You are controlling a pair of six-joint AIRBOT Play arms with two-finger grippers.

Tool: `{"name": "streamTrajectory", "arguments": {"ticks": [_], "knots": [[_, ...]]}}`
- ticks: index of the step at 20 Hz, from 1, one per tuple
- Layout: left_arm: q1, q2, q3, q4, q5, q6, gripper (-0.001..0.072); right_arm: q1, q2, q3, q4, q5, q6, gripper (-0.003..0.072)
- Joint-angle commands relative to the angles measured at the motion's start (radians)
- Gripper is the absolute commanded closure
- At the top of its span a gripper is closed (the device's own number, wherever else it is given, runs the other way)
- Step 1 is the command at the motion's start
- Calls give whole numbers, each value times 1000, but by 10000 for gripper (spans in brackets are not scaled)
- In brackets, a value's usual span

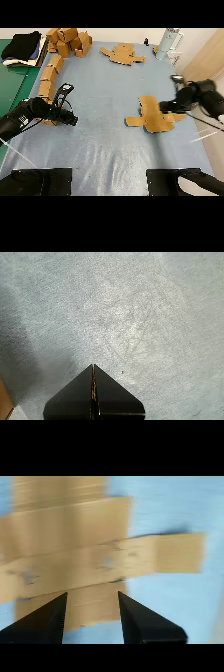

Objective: Fold the box.

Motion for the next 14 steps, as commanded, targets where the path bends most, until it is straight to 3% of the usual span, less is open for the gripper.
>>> {"name": "streamTrajectory", "arguments": {"ticks": [1,3,7,14], "knots": [[1,-1,0,0,0,0,695,-294,-20,24,-11,13,-109,209],[1,-1,0,0,0,0,695,-437,-64,25,93,49,-221,209],[1,-1,0,0,0,0,695,-620,-212,82,445,36,-486,209],[1,-1,0,0,0,0,695,-642,-397,209,578,-93,-684,257]]}}
